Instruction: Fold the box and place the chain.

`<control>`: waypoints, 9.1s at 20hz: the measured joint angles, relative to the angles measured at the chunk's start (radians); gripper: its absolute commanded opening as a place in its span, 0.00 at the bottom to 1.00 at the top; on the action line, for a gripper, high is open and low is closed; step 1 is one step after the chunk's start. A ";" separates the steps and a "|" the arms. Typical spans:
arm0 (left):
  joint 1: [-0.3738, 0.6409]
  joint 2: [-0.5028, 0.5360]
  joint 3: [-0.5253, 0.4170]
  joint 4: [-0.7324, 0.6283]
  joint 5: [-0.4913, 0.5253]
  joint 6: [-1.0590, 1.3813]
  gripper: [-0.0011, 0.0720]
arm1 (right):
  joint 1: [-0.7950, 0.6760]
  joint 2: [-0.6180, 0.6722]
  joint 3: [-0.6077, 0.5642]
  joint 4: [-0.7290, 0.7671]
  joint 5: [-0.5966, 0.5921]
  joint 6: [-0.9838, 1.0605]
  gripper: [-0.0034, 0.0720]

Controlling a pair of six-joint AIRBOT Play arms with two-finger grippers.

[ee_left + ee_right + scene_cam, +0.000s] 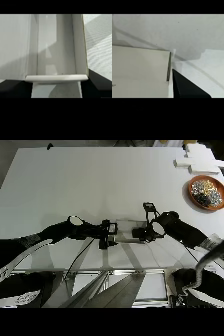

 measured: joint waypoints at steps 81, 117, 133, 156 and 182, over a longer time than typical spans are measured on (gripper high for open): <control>-0.001 0.000 0.000 -0.001 0.000 0.000 0.20 | -1.167 -0.385 0.433 -0.051 -0.421 -0.685 0.25; -0.001 0.000 0.000 -0.001 0.000 0.000 0.20 | -0.927 0.631 0.433 0.439 0.460 -0.932 0.07; -0.001 0.000 0.000 -0.001 -0.001 0.000 0.20 | -0.245 0.614 0.103 0.484 0.210 -0.844 0.07; -0.001 0.000 0.000 -0.001 -0.001 0.000 0.20 | -0.137 0.290 0.097 0.269 0.204 -0.849 0.06; -0.001 0.000 0.000 -0.001 -0.001 0.000 0.20 | -0.287 0.049 -0.104 0.056 -0.083 -0.569 0.22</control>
